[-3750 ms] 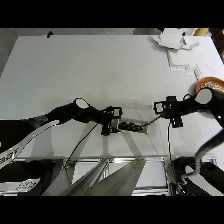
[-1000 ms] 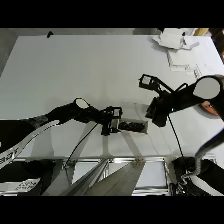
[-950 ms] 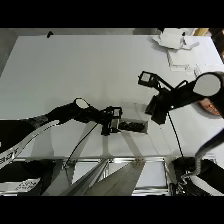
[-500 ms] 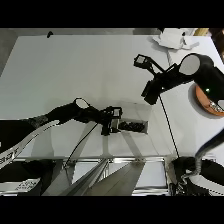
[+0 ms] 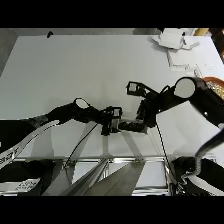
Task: Fold the box and place the chain.
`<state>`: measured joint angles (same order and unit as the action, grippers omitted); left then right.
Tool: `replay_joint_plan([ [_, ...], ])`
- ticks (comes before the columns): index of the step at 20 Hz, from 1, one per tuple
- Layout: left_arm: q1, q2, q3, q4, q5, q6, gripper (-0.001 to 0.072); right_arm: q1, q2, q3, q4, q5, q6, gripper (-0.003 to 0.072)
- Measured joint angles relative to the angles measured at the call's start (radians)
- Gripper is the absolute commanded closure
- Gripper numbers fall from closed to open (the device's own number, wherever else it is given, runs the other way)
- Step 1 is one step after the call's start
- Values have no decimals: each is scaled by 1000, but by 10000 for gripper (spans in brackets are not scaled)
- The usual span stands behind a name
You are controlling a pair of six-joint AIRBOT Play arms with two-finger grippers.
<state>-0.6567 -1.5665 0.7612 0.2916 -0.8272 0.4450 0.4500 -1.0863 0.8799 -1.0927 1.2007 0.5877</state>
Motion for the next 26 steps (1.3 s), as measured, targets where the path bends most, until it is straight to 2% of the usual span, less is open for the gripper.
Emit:
replay_joint_plan([
  [4, 0, 0, 0, 0, 0, 0, 436, 66, 48, -75, -7, -50, -13, 433],
  [8, 0, 0, 0, 0, 0, 0, 436, 119, 68, -103, -8, -70, -18, 335],
  [18, 0, 0, 0, 0, 0, 0, 436, 154, 130, -198, -57, -167, -19, 330],
  [26, 0, 0, 0, -2, 2, -3, 436, 155, 142, -219, -113, -230, -5, 341],
])
